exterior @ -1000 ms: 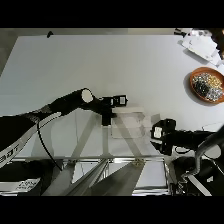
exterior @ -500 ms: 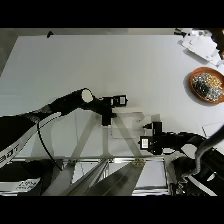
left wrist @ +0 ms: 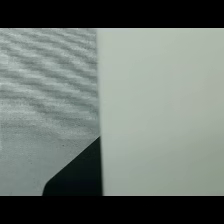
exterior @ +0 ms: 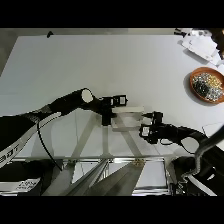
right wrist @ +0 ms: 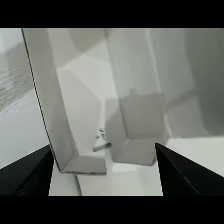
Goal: Fold the box and place the chain.
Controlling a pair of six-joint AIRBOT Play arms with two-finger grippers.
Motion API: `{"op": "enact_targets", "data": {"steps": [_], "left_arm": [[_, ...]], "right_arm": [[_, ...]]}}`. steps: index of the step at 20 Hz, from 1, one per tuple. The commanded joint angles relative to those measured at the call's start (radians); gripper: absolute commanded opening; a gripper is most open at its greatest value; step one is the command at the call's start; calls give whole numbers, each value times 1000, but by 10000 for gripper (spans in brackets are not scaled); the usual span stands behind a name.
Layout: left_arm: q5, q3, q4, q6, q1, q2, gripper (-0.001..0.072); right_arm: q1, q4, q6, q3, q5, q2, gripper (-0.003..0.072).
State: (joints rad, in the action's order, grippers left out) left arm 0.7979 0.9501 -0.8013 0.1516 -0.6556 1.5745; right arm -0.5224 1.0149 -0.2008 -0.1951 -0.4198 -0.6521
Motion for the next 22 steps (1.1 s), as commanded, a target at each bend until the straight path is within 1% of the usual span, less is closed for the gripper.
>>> {"op": "enact_targets", "data": {"steps": [1,5,9,10,12,15,18,22], "left_arm": [[0,0,0,-1,-1,-1,13],[0,0,0,-1,-1,-1,13],[0,0,0,-1,-1,-1,13],[0,0,0,-1,-1,-1,13],[0,0,0,-1,-1,-1,13],[0,0,0,-1,-1,-1,13],[0,0,0,-1,-1,-1,13],[0,0,0,-1,-1,-1,13]], "right_arm": [[92,-141,185,-7,5,-1,694],[148,-299,381,-14,-56,-20,694],[196,-463,599,-15,-94,-100,694],[209,-486,633,-17,-95,-120,693],[248,-509,637,-35,-108,-157,693],[325,-555,706,-76,-204,-219,694],[333,-596,793,-108,-270,-286,694],[334,-636,818,-148,-277,-362,694]]}}
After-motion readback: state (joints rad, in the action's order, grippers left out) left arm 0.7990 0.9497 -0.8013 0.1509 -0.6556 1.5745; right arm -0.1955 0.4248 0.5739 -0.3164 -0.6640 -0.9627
